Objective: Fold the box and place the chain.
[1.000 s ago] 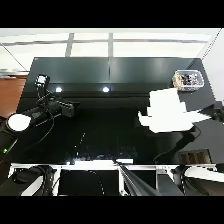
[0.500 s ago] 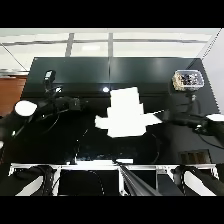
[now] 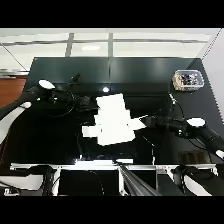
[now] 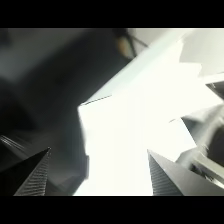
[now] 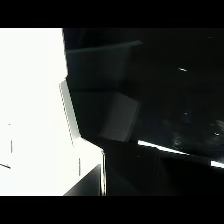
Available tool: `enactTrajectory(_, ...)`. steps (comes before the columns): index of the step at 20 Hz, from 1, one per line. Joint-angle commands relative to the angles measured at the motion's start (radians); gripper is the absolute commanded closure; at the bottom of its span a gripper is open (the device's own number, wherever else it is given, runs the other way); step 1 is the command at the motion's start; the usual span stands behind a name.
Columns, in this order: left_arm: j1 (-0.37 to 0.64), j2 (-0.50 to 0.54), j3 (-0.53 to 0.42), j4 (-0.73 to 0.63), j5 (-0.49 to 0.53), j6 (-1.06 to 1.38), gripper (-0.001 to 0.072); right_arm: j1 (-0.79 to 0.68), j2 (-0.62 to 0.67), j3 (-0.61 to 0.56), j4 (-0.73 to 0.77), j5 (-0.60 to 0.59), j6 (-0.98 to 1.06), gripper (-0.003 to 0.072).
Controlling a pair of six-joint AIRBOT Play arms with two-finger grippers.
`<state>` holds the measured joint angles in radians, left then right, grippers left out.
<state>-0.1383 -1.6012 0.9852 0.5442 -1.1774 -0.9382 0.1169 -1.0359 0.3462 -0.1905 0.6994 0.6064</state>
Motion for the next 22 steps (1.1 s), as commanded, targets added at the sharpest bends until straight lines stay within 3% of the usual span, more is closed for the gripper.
enactTrajectory(1, -0.019, -0.136, 0.051, -0.061, -0.179, 0.084, 0.0005, 0.021, 0.001, -0.002, 0.010, -0.016, -0.001, 0.0672)
enactTrajectory(5, -0.093, -0.175, 0.074, -0.052, -0.211, 0.262, 0.0050, 0.021, 0.001, -0.002, 0.007, -0.016, -0.001, 0.0672)
enactTrajectory(9, -0.118, -0.175, 0.093, -0.032, -0.214, 0.375, 0.0434, 0.021, 0.001, -0.002, -0.003, -0.014, -0.001, 0.0671)
enactTrajectory(10, -0.121, -0.175, 0.094, -0.029, -0.216, 0.401, 0.0488, 0.021, 0.001, -0.002, -0.018, -0.012, -0.001, 0.0671)
enactTrajectory(11, -0.124, -0.175, 0.095, -0.029, -0.216, 0.413, 0.0498, 0.021, 0.001, -0.002, -0.037, -0.012, -0.001, 0.0671)
enactTrajectory(12, -0.123, -0.175, 0.098, -0.028, -0.219, 0.420, 0.0626, 0.021, 0.001, -0.001, -0.056, -0.011, -0.001, 0.0670)
enactTrajectory(13, -0.121, -0.175, 0.101, -0.026, -0.232, 0.436, 0.0680, 0.015, 0.002, 0.002, -0.074, -0.011, 0.000, 0.0631)
enactTrajectory(15, -0.119, -0.169, 0.117, 0.003, -0.265, 0.437, 0.0682, -0.027, 0.009, 0.053, -0.151, 0.058, -0.001, 0.0043)
enactTrajectory(16, -0.120, -0.151, 0.120, 0.033, -0.256, 0.433, 0.0683, -0.060, 0.016, 0.112, -0.236, 0.138, -0.001, -0.0007)
enactTrajectory(19, -0.163, -0.047, 0.095, 0.084, -0.145, 0.426, 0.0685, -0.102, 0.032, 0.314, -0.527, 0.410, -0.054, -0.0006)
enactTrajectory(22, -0.262, 0.094, 0.008, 0.083, 0.154, 0.597, 0.0681, -0.074, 0.034, 0.362, -0.594, 0.523, -0.126, -0.0006)
